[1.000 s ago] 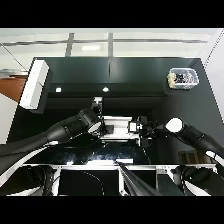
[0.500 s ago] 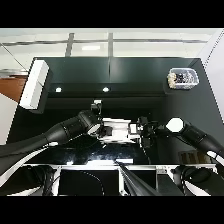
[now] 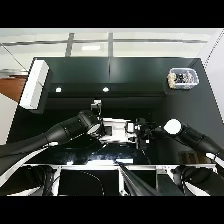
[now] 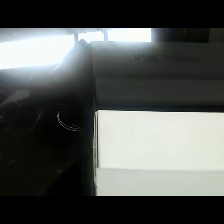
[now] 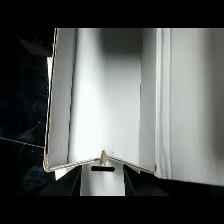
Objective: Fold the box and place the chain.
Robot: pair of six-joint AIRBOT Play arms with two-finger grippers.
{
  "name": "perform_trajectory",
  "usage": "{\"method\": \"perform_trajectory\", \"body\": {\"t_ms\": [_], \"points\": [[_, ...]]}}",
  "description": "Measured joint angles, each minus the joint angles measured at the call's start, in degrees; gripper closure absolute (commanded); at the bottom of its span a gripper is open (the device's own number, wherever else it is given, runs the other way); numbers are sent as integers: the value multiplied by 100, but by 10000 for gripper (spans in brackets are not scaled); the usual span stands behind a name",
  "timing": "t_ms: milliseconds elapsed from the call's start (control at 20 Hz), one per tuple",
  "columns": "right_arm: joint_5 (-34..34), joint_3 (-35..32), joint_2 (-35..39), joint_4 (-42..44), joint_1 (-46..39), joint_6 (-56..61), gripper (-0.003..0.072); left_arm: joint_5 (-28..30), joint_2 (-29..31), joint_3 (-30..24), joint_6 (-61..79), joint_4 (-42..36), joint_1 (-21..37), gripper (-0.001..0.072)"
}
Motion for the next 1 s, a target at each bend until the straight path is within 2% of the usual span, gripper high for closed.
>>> {"method": "perform_trajectory", "body": {"t_ms": [300,700,750,800,850,950,1000], "points": [[-531,0,-66,210,212,321,384,22,0,0,-24,4,0,679],[-645,0,-146,350,247,387,382,11,-2,0,-7,-9,0,679],[-651,0,-155,361,247,387,353,11,-7,0,-7,-13,0,679],[-654,0,-162,380,247,387,270,13,-9,0,-7,-13,0,679],[-651,0,-166,411,247,389,273,17,-17,0,-9,-20,0,679],[-656,0,-177,448,247,389,434,17,-39,0,-7,-37,0,679],[-662,0,-177,470,247,391,312,24,-55,2,-2,-59,0,679]]}}
